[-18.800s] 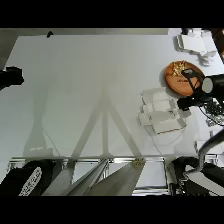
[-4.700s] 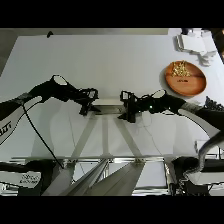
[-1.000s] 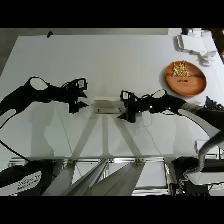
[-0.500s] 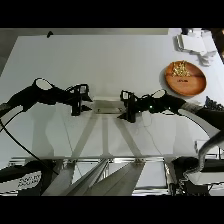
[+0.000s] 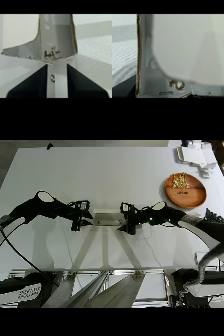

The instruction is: Fold the box and place the chain.

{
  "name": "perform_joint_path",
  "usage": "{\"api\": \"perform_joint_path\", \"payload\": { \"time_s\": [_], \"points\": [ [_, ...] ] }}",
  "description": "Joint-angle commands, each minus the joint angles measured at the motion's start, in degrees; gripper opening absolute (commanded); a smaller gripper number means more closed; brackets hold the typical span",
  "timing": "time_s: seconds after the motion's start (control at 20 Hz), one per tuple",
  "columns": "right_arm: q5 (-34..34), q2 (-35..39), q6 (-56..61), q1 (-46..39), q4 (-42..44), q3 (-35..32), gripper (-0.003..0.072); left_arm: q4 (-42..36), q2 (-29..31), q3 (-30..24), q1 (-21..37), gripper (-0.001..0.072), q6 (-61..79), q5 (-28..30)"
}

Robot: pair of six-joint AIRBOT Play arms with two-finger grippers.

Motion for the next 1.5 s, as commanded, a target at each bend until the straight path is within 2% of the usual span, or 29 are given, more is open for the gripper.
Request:
{"api": "perform_joint_path", "payload": {
  "time_s": [0.0,0.2,0.25,0.3,0.5,0.75,0.8,0.9,1.05,1.1,1.45],
  "points": [
    [0.0,0.0,0.0,0.0,0.0,0.0,0.0393,-1.4,-0.5,0.0,-0.8,0.0203,2.6,2.0],
    [0.0,0.0,0.0,0.0,0.0,0.0,0.0393,-5.5,-1.1,0.0,-1.8,0.0196,5.9,5.7],
    [0.0,0.0,0.0,0.0,0.0,0.0,0.0393,-6.1,-1.1,0.0,-1.9,0.0136,5.9,6.0],
    [0.0,0.0,0.0,0.0,0.0,0.0,0.0393,-6.5,-1.1,0.0,-2.1,0.0125,5.9,6.0],
    [0.0,0.0,0.0,0.0,0.0,0.0,0.0393,-7.0,-1.9,0.0,-2.1,0.0160,5.6,5.6],
    [0.0,0.0,0.0,0.0,0.0,0.0,0.0393,-9.5,-3.0,0.0,-2.1,0.0163,5.6,4.8],
    [0.0,0.0,0.0,0.0,0.0,0.0,0.0393,-9.5,-3.0,0.0,-2.1,0.0179,5.6,4.7],
    [0.0,0.0,0.0,0.0,0.0,0.0,0.0393,-9.5,-3.0,0.0,-2.1,0.0335,5.2,4.5],
    [0.0,0.0,0.0,0.0,0.0,0.0,0.0393,-9.5,-3.0,0.0,-2.1,0.0375,5.1,3.9],
    [0.0,0.0,0.0,0.0,0.0,0.0,0.0393,-9.6,-3.0,0.0,-2.1,0.0433,5.0,3.8],
    [0.0,0.0,0.0,0.0,0.0,0.0,0.0393,-10.5,-3.0,0.0,-2.1,0.0439,1.1,3.9]
  ]
}}
